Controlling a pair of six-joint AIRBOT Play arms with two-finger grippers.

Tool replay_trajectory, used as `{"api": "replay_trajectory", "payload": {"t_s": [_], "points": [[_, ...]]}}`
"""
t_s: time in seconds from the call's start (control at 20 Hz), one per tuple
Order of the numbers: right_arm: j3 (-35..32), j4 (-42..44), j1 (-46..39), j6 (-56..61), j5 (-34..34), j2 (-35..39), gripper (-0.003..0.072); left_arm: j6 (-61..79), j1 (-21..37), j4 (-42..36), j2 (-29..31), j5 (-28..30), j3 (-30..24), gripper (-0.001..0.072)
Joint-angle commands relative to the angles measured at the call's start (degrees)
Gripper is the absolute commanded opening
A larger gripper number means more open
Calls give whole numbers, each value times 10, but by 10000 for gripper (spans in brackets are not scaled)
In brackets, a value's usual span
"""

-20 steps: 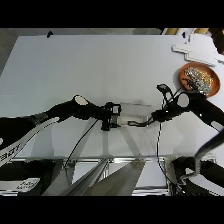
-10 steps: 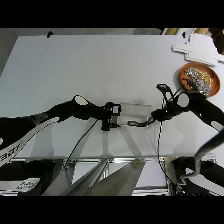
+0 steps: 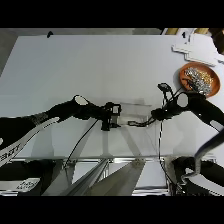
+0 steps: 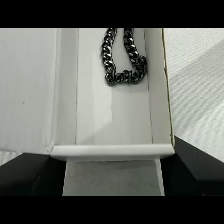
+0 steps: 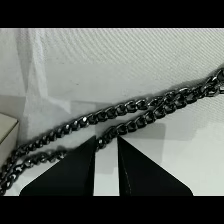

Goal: Fold the box and place the chain.

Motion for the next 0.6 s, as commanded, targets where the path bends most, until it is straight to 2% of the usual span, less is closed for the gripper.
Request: {"api": "replay_trajectory", "payload": {"t_s": [0.0, 0.1, 0.15, 0.3, 0.35, 0.55], "points": [[0, -1, 0, 8, 2, 0, 155, 0, 0, 0, 0, 0, 0, 149], [0, -1, 0, 8, 9, -3, 133, 0, 0, 0, 0, 0, 0, 149], [0, 0, 0, 7, 15, -9, 69, 0, 0, 0, 0, 0, 0, 149], [0, 3, 0, 7, 15, -19, 55, 0, 0, 0, 0, 0, 0, 149], [1, 5, 0, 0, 20, -18, 18, 0, 0, 0, 0, 0, 0, 149], [1, 3, 0, -28, 56, 35, 18, 0, 0, 0, 0, 0, 0, 149]]}}
